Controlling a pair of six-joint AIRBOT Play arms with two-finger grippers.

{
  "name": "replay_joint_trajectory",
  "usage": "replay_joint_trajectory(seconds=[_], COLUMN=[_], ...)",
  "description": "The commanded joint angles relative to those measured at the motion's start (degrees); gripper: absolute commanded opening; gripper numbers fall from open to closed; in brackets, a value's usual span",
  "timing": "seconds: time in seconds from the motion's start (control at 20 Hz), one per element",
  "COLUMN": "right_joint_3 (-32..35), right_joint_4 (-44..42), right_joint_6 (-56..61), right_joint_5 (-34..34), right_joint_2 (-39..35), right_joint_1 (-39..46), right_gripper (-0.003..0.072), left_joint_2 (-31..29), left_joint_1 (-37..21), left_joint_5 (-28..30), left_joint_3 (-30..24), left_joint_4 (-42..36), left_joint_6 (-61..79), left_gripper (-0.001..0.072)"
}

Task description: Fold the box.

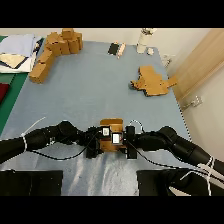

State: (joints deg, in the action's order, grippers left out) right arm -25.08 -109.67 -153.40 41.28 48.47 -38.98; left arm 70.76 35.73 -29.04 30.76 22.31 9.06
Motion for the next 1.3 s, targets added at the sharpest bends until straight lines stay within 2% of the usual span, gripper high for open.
replay_joint_trajectory(seconds=[0.0, 0.05, 0.1, 0.15, 0.2, 0.3, 0.35, 0.55, 0.65, 0.75, 0.9, 1.1, 1.25], right_joint_3=[0.04, 0.02, 0.02, -0.07, -0.37, -2.84, -4.24, -6.84, -6.47, -4.33, 0.5, 2.12, 2.12], right_joint_4=[-0.7, -0.7, -0.17, 1.22, 3.69, 13.29, 19.43, 37.29, 38.73, 34.25, 27.69, 8.61, 1.51], right_joint_6=[-0.04, 0.61, 2.45, 5.57, 10.08, 29.57, 40.65, 67.58, 76.11, 76.91, 76.22, 64.81, 60.67], right_joint_5=[1.68, 2.64, 4.46, 6.67, 9.35, 16.37, 19.12, 30.25, 35.19, 32.85, 25.57, 17.57, 17.11], right_joint_2=[0.17, 0.0, -0.44, -1.27, -2.6, -6.56, -8.44, -14.93, -14.88, -13.68, -8.76, -2.71, 0.17], right_joint_1=[-0.07, -0.02, 0.04, 0.09, 0.09, 0.09, 0.09, 2.4, 7.65, 14.43, 23.15, 24.9, 24.76], right_gripper=[0.0488, 0.0487, 0.0428, 0.0311, 0.0224, 0.0036, 0.0003, 0.0003, 0.0002, 0.0002, 0.0002, 0.0002, 0.0002], left_joint_2=[0.02, 0.02, 0.02, 0.02, 0.02, 0.02, 0.02, 0.02, 0.02, 0.02, 0.02, 0.02, 0.02], left_joint_1=[0.0, 0.0, 0.0, 0.0, 0.0, 0.0, 0.0, 0.0, 0.0, 0.0, 0.0, 0.0, 0.0], left_joint_5=[0.02, 0.0, 0.0, 0.0, 0.02, 0.02, 0.02, 0.02, 0.0, 0.02, 0.0, 0.02, 0.02], left_joint_3=[0.02, 0.02, 0.02, 0.02, 0.02, 0.02, 0.02, 0.02, 0.02, 0.02, 0.02, 0.02, 0.02], left_joint_4=[-0.02, -0.04, -0.02, -0.04, -0.04, -0.04, -0.02, -0.02, -0.02, -0.02, -0.02, -0.02, -0.02], left_joint_6=[-0.07, -0.07, -0.07, -0.07, -0.04, -0.07, -0.07, -0.07, -0.07, -0.07, -0.07, -0.07, -0.07], left_gripper=[0.0455, 0.0455, 0.0455, 0.0455, 0.0455, 0.0455, 0.0456, 0.0455, 0.0455, 0.0455, 0.0455, 0.0455, 0.0455])
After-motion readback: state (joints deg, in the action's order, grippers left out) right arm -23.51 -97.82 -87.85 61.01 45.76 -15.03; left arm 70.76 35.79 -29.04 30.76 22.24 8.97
